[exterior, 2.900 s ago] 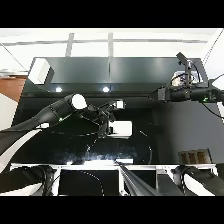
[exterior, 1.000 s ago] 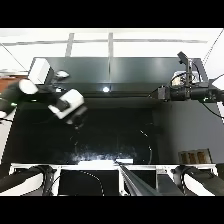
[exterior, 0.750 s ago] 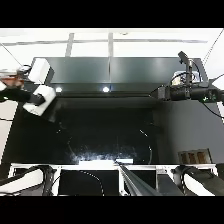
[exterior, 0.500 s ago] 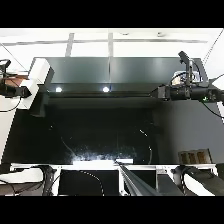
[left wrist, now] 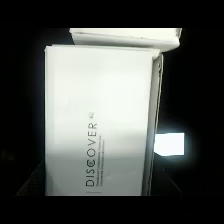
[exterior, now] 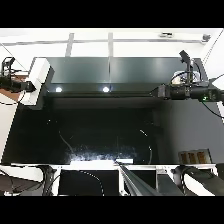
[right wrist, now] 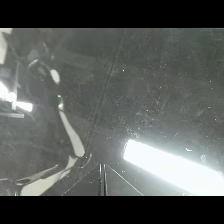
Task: Fold the box and place the chain.
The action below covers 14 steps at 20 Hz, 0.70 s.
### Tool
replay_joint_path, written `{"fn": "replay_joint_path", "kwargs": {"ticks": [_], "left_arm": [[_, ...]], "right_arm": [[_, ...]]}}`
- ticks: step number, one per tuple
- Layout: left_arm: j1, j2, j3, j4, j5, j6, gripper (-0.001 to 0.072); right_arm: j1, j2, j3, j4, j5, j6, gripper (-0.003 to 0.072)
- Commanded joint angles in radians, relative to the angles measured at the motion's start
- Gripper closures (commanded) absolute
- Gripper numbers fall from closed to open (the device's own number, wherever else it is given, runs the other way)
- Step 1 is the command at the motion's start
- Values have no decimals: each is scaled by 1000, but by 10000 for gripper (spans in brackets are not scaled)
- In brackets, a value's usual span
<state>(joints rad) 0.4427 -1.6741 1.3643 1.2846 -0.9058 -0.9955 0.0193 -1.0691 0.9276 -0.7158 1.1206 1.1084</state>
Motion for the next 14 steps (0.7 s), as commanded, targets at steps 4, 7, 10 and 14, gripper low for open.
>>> {"fn": "replay_joint_path", "kwargs": {"ticks": [4,7,10,14], "left_arm": [[-6,91,142,-4,-216,-98,-8],[-6,214,172,-17,-263,-253,211],[-15,351,133,-154,-351,-325,681],[-170,639,-190,-190,-225,-273,681]], "right_arm": [[-1,0,1,-5,-2,2,644],[-19,1,27,-80,32,3,644],[-80,24,65,-184,81,76,644],[-96,170,-4,-491,-71,258,644]]}}
